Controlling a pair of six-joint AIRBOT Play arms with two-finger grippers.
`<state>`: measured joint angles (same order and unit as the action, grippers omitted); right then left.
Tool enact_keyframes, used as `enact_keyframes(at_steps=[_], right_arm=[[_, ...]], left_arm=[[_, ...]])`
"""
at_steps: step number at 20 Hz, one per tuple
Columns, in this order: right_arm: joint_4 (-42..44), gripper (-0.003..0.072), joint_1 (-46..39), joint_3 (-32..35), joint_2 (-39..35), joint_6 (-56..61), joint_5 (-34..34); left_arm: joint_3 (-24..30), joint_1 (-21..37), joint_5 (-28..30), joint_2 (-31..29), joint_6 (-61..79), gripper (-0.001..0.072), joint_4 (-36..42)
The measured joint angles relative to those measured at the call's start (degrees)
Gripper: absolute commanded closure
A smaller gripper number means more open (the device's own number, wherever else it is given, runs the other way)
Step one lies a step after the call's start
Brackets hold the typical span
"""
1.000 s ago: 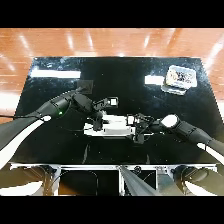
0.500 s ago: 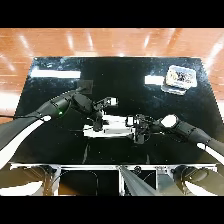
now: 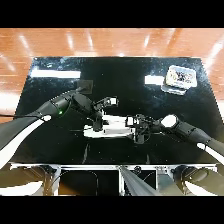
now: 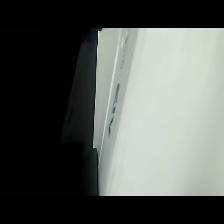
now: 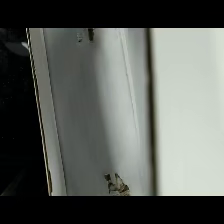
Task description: Fold the box and place the chain.
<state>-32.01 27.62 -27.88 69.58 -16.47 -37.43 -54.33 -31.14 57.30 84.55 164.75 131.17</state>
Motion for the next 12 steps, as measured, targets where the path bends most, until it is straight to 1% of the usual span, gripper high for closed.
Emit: enact_keyframes(at_steps=[4, 5, 6, 7, 8, 9, 10, 11, 12], right_arm=[[0.1, 0.0142, 0.0, 0.0, 0.0, 0.1, 0.2], [0.1, 0.0142, 0.0, 0.0, 0.0, 0.1, 0.2], [0.1, 0.0142, 0.0, 0.0, 0.0, 0.1, 0.2], [0.2, 0.0142, 0.0, 0.0, 0.0, 0.3, 0.3], [0.4, 0.0142, 0.0, 0.0, 0.0, 0.4, 0.7], [0.4, 0.0142, 0.0, 0.0, 0.0, 0.4, 0.7], [0.4, 0.0142, 0.0, 0.0, 0.0, 0.4, 0.8], [0.4, 0.0142, 0.0, 0.0, 0.0, 0.4, 0.9], [0.4, 0.0142, 0.0, 0.0, 0.0, 0.3, 0.8]], left_arm=[[0.0, 0.0, 0.3, 0.0, -2.0, 0.0690, 0.0], [0.0, 0.0, 0.3, 0.0, -2.7, 0.0672, -0.1], [0.0, 0.0, 0.5, 0.0, -3.2, 0.0551, -0.1], [0.0, 0.0, 0.7, 0.0, -3.9, 0.0467, 0.0], [0.0, 0.0, 0.9, 0.0, -4.7, 0.0437, 0.3], [-0.1, 0.0, 0.9, 0.0, -5.1, 0.0348, 0.4], [-0.2, 0.0, 1.1, 0.0, -5.8, 0.0203, 0.3], [-0.6, 0.0, 1.2, 0.0, -6.4, 0.0112, 0.3], [-1.1, 0.0, 1.2, 0.0, -7.4, 0.0078, 0.3]])
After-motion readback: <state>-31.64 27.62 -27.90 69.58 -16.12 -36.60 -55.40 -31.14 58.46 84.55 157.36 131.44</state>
